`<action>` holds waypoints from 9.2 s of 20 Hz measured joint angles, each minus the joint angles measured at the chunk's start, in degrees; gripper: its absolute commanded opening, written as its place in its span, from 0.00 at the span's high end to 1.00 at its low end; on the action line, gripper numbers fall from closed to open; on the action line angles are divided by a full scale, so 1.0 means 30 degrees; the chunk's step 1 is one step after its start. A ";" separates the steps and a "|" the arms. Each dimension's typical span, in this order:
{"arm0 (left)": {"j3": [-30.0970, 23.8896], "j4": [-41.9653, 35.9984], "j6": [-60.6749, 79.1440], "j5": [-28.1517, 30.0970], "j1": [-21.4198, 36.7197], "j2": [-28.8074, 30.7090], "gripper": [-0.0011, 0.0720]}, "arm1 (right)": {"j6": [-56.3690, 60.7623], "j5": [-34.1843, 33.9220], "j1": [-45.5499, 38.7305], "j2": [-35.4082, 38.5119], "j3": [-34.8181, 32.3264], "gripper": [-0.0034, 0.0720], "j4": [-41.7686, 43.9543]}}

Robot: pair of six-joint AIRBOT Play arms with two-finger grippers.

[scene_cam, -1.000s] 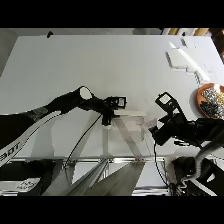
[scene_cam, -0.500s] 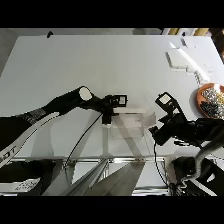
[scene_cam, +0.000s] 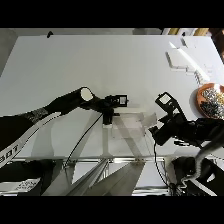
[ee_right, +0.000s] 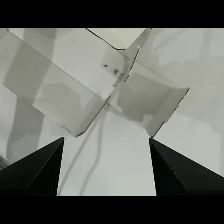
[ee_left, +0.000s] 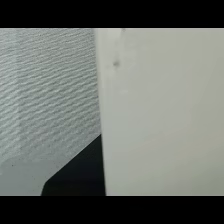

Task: Fold the box and place the chain.

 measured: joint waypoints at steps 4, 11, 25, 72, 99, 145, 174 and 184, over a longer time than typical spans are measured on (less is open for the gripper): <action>0.0007 0.0029 -0.0007 0.0000 0.0000 0.0000 0.97 | 0.0000 0.0000 0.0000 0.0000 0.0000 0.19 0.0000; 0.0007 0.0066 -0.0015 0.0000 0.0000 0.0000 0.97 | -0.1501 0.0160 0.0000 -0.0160 0.0000 0.21 -0.0007; 0.0007 0.0066 -0.0015 -0.0029 0.0000 -0.0007 0.97 | -1.8855 -0.3832 0.0321 -0.2266 -0.2229 0.22 0.3075; 0.0000 0.0066 -0.0015 -0.0080 0.0000 -0.0007 0.97 | -2.1893 -1.0703 -0.0248 -0.2820 -0.5792 0.04 0.4634; 0.0000 0.0066 -0.0015 -0.0073 -0.0007 -0.0015 0.97 | -3.5794 -0.6186 -0.9049 -0.9479 -0.2477 0.04 1.6174; 0.0000 0.0073 -0.0015 -0.0080 -0.0015 -0.0029 0.97 | -3.8060 -0.4962 -0.9194 -1.2415 -0.3147 0.43 1.8367; -0.0029 0.5537 -0.4575 -0.0648 0.0306 0.3395 0.13 | -3.8038 -0.4962 -0.9187 -1.2415 -0.3155 0.43 1.8374; -0.0029 0.8765 -1.0382 -0.5428 -0.1464 0.6127 0.98 | -3.8053 -0.4962 -0.9187 -1.2415 -0.3155 0.43 1.8374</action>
